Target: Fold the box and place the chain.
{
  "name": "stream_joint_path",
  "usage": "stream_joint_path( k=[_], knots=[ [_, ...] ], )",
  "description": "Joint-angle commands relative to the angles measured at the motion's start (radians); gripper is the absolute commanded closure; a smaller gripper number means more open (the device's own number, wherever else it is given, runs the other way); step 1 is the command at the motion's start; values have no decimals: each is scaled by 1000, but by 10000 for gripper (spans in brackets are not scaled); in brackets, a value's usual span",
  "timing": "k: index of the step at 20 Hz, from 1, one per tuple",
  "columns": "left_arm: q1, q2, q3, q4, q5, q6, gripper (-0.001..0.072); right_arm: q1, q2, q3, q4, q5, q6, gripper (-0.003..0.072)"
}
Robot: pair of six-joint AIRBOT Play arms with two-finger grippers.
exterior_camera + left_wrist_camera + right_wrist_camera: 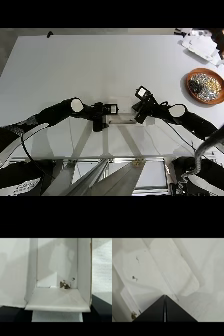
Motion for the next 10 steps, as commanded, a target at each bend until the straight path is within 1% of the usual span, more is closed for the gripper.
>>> stream_joint_path(
  k=[1,4,7,8,10],
  knots=[
    [-1,0,0,0,0,0,696,1,-2,0,-85,25,82,671],
    [-1,0,0,0,0,0,696,1,39,19,-80,28,85,671],
    [-1,0,0,0,0,0,696,0,144,31,-96,49,100,671],
    [-1,0,0,0,0,0,696,0,181,31,-123,86,100,671],
    [-1,0,0,0,0,0,696,0,252,31,-209,197,106,671]
  ],
)
